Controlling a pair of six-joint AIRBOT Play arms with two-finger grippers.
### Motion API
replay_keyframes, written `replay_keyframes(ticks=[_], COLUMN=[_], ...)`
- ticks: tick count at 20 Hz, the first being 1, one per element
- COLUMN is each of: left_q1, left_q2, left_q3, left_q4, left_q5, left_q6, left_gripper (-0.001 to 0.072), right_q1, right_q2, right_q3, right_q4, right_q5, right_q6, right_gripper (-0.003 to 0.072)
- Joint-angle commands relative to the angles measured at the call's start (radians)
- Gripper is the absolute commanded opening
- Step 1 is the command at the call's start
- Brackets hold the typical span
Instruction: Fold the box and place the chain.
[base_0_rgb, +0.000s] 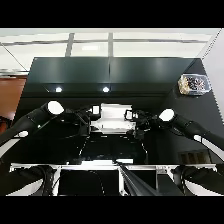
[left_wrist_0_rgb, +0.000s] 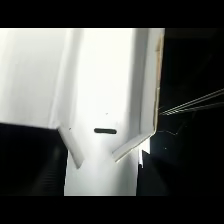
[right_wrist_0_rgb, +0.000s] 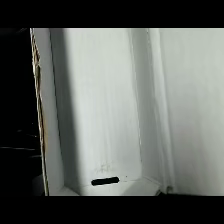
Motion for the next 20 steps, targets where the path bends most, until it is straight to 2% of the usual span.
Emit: replay_keyframes(ticks=[1,3,4,10,12,15,16,17,18,19,20], left_q1=[-0.032,-0.032,-0.032,-0.047,-0.058,-0.057,-0.058,-0.059,-0.060,-0.060,-0.060], left_q2=[-0.014,-0.014,-0.015,-0.077,-0.097,-0.096,-0.097,-0.097,-0.096,-0.095,-0.094], left_q3=[-0.001,-0.001,-0.001,-0.001,-0.001,-0.001,-0.001,-0.001,-0.001,0.000,0.000], left_q4=[-0.028,-0.050,-0.076,-0.291,-0.290,-0.277,-0.277,-0.275,-0.257,-0.234,-0.214], left_q5=[0.034,0.033,0.035,0.031,0.034,0.035,0.037,0.040,0.041,0.035,0.033], left_q6=[-0.035,-0.040,-0.039,-0.037,-0.035,-0.035,-0.035,-0.035,-0.035,-0.035,-0.038], left_gripper=[0.0343,0.0295,0.0211,0.0199,0.0159,0.0161,0.0209,0.0358,0.0384,0.0230,0.0201], right_q1=[0.001,0.001,0.001,0.001,0.001,0.001,0.001,0.001,0.001,0.001,0.001], right_q2=[0.000,0.000,0.000,0.000,0.000,0.000,0.000,0.000,0.000,0.000,0.000], right_q3=[0.001,0.001,0.001,0.001,0.001,0.001,0.001,0.001,0.001,0.001,0.001], right_q4=[0.000,0.000,0.000,0.000,0.000,0.000,0.000,0.000,0.000,0.000,0.000], right_q5=[0.000,0.000,0.000,0.000,0.000,0.000,0.000,0.000,0.000,0.000,0.000], right_q6=[0.000,0.000,0.000,0.000,0.000,0.000,0.000,0.000,0.000,0.000,0.000], right_gripper=[0.0410,0.0410,0.0410,0.0410,0.0410,0.0410,0.0410,0.0410,0.0410,0.0410,0.0410])
